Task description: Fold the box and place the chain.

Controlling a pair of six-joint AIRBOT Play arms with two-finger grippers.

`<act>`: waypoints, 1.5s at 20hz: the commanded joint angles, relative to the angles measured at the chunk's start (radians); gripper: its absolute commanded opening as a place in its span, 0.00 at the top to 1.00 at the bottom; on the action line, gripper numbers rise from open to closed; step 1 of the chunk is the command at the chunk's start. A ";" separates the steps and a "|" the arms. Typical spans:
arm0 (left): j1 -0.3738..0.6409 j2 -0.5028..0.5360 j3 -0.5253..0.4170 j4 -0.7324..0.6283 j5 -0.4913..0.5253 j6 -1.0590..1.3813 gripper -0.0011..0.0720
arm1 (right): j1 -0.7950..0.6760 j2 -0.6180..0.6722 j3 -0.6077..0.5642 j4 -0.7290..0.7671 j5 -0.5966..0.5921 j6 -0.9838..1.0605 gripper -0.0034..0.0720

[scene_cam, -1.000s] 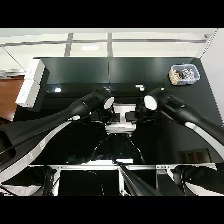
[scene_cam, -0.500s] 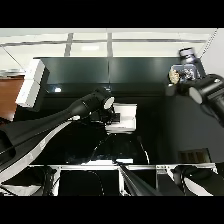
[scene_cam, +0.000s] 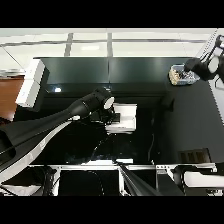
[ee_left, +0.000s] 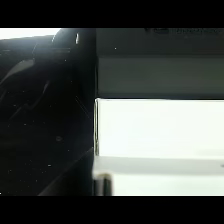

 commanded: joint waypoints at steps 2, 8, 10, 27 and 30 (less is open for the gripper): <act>0.000 0.000 0.001 0.000 -0.001 0.001 0.95 | -0.078 -0.327 0.448 0.069 0.323 -0.034 0.00; 0.000 0.000 0.001 0.000 -0.001 0.001 0.95 | -0.096 -0.505 0.600 0.112 0.331 -0.034 0.01; 0.000 0.000 0.001 0.000 0.000 0.001 0.95 | -0.096 -0.526 0.600 0.106 0.308 -0.034 0.01; 0.000 -0.001 0.001 0.000 -0.001 0.001 0.95 | -0.098 -0.340 0.601 0.092 0.308 -0.225 0.92; 0.000 -0.001 0.001 -0.001 -0.001 0.001 0.95 | -0.097 -0.182 0.601 0.101 0.343 -0.324 0.92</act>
